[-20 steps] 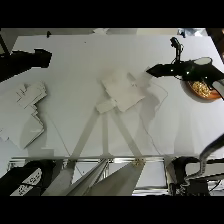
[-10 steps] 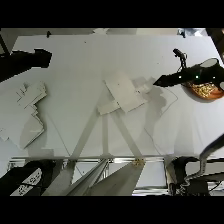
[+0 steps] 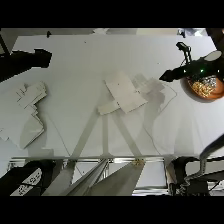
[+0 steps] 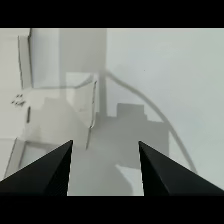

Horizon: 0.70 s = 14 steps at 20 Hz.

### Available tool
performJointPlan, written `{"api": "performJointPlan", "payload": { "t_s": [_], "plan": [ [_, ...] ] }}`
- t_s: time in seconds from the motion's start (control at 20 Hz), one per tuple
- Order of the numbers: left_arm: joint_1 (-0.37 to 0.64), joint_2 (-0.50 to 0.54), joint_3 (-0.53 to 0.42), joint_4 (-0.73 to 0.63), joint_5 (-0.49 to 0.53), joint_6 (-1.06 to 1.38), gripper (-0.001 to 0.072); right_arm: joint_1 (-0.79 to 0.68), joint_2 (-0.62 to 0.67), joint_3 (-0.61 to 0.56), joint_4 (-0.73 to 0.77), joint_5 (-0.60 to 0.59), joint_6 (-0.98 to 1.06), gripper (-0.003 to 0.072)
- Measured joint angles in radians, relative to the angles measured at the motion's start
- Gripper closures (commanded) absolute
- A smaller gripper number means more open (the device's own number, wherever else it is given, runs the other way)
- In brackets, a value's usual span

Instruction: Fold the box and place the chain.

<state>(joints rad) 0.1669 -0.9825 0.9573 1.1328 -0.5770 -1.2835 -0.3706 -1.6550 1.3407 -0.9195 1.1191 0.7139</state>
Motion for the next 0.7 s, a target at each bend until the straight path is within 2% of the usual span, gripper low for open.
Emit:
{"api": "performJointPlan", "payload": {
  "t_s": [0.3, 0.45, 0.6, 0.65, 0.7],
  "plan": [
    [0.000, 0.000, 0.000, 0.000, 0.000, 0.000, 0.0012, 0.037, -0.158, 0.168, -0.032, 0.066, 0.006, 0.0260],
    [0.000, 0.000, 0.000, 0.000, 0.000, 0.000, 0.0012, 0.075, -0.223, 0.209, -0.031, 0.094, 0.012, 0.0260],
    [0.000, 0.000, 0.000, 0.000, 0.000, 0.000, 0.0012, 0.110, -0.271, 0.226, -0.031, 0.121, 0.012, 0.0316],
    [0.000, 0.000, 0.000, 0.000, 0.000, 0.000, 0.0012, 0.122, -0.284, 0.229, -0.040, 0.134, 0.012, 0.0475],
    [0.000, 0.000, 0.000, 0.000, 0.000, 0.000, 0.0012, 0.131, -0.292, 0.231, -0.048, 0.144, 0.012, 0.0592]
  ]
}}
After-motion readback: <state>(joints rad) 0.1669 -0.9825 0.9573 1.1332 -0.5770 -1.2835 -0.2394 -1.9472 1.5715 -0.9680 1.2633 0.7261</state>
